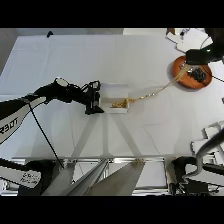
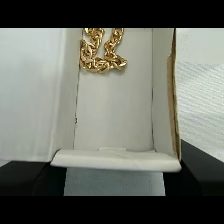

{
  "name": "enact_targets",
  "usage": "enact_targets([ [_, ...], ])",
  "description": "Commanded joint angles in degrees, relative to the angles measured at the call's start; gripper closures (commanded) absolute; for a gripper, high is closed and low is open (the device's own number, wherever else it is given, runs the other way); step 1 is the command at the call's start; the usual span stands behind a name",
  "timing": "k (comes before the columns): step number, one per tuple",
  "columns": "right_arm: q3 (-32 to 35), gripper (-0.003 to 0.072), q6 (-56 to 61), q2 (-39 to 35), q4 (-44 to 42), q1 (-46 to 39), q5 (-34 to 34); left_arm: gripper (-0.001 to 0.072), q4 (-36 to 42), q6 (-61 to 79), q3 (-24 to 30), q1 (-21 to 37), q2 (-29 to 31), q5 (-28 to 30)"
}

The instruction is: Fold the box and place the chain.

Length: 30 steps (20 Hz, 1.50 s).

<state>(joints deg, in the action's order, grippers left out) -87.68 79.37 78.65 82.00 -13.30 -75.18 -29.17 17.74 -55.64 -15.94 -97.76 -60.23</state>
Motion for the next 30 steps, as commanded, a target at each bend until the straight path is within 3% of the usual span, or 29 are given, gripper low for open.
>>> enact_targets([
  [1, 0.0, 0.0677, -0.2, -2.6, -1.0, 8.2, -6.3, 0.0318, 0.0, 0.0, 0.0, 0.0, 0.0, 0.0],
  [9, 0.0, 0.0677, 0.1, -1.8, -3.3, 27.2, -6.6, 0.0318, 0.0, 0.0, 0.0, 0.0, 0.0, 0.0],
  [17, 0.0, 0.0676, -0.2, 5.6, -6.6, 40.0, -1.0, 0.0318, 0.0, 0.0, 0.0, 0.0, 0.0, 0.0],
  [26, 0.1, 0.0676, 0.8, 18.9, -13.4, 44.7, -0.1, 0.0318, 0.0, 0.0, 0.0, 0.0, 0.0, 0.0],
  [30, 0.1, 0.0676, 4.9, 20.1, -12.6, 43.6, 6.4, 0.0318, 0.0, 0.0, 0.0, 0.0, 0.0, 0.0],
])
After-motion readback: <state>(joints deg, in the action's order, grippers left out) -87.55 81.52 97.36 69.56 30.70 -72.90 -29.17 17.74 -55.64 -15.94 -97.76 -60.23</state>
